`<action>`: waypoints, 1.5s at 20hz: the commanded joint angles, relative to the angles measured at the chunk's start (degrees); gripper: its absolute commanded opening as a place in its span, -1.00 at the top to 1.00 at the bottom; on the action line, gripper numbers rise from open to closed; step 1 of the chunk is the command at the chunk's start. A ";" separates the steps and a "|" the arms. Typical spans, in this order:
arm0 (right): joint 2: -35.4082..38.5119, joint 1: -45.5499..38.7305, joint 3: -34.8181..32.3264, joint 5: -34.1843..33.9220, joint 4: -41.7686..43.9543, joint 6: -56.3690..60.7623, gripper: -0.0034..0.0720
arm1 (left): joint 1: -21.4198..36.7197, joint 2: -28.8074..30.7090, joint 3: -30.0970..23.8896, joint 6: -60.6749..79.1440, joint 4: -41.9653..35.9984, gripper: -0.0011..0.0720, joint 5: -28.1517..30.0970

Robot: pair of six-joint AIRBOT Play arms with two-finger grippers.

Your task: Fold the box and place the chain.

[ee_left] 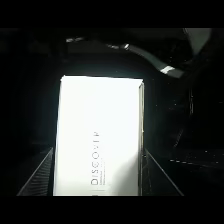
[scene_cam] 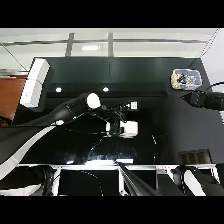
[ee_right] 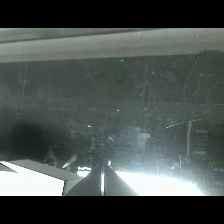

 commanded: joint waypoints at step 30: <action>0.04 -0.02 0.04 -0.20 0.04 -0.15 0.87 | 25.38 10.32 -4.61 -47.36 29.88 0.17 -27.12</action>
